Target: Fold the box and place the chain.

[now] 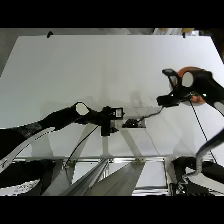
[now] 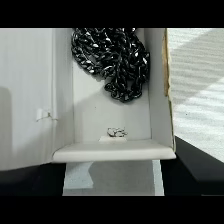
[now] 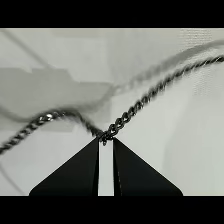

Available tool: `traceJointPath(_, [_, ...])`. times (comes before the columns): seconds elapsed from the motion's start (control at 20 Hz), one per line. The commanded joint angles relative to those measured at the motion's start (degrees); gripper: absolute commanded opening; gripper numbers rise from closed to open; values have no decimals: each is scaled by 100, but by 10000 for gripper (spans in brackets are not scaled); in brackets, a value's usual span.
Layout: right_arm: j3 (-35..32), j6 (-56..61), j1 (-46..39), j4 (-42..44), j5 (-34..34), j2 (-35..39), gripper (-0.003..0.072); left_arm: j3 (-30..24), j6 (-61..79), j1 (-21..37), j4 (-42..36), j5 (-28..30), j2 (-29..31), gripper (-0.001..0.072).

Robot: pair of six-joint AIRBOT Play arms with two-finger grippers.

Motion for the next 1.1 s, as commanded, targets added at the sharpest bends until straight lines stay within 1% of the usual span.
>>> traceJointPath(0.0, [0, -46, 240, 118, 376, 942, 11, 0, 0, -2, 0, -2, 4, 208])
traceJointPath(0.2, [0, -42, 828, 461, 719, 1803, 12, 0, 0, -2, 0, -13, 4, 208])
traceJointPath(0.4, [0, -37, 1504, 1128, 813, 2234, 11, 0, 0, -2, 0, -15, 4, 208])
traceJointPath(0.55, [0, -35, 2004, 1578, 590, 2262, 11, 0, 0, -2, 0, -15, 4, 208])
traceJointPath(0.65, [0, -9, 2341, 1692, 223, 2256, 11, 2, 0, -2, 0, -15, 4, 208])
traceJointPath(0.75, [0, 33, 2588, 1725, -7, 2208, 12, 0, 0, -2, 0, -15, 4, 208])
traceJointPath(1.05, [-33, 164, 2708, 1711, -354, 1722, 12, 0, 0, -2, 0, -15, 4, 208])
